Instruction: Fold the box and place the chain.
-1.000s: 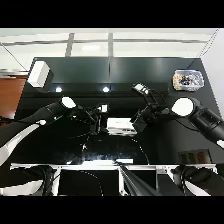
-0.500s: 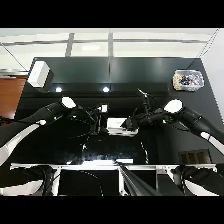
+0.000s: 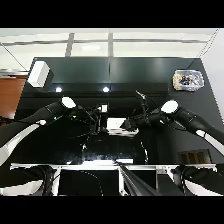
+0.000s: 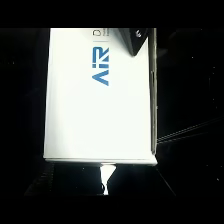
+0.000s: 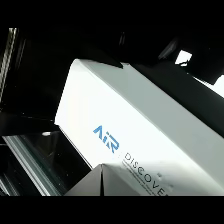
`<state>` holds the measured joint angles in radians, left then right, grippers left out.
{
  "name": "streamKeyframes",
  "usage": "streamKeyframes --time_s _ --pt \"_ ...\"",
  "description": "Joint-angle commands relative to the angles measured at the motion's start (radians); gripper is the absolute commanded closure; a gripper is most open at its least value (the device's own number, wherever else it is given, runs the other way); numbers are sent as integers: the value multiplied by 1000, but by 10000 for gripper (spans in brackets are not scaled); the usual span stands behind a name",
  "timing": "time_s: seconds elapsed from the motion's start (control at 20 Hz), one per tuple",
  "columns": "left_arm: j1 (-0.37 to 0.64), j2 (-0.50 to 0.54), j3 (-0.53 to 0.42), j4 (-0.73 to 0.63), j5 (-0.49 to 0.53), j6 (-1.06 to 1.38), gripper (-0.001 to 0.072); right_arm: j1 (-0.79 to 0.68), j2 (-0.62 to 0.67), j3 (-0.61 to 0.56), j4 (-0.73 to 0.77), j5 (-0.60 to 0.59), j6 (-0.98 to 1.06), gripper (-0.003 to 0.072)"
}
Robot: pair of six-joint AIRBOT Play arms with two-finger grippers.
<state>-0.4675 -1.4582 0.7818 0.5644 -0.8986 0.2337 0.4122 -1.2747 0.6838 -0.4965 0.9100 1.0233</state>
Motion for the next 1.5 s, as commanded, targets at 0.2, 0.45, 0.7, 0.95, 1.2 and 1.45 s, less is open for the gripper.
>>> streamKeyframes --time_s 0.2,0.45,0.7,0.95,1.2,1.45 --pt "0 0 0 0 0 2 434 -6 12 10 -10 38 -11 678" --pt "0 0 0 0 0 2 434 -152 73 22 -41 185 -10 678" --pt "0 0 0 0 0 1 434 -212 72 17 -85 235 -2 678" --pt "0 0 0 0 0 1 434 -199 72 -6 -114 227 6 679" --pt "0 0 0 0 0 2 434 -199 52 -39 -130 197 10 678" --pt "0 0 0 0 0 1 434 -199 52 -39 -140 177 9 678"
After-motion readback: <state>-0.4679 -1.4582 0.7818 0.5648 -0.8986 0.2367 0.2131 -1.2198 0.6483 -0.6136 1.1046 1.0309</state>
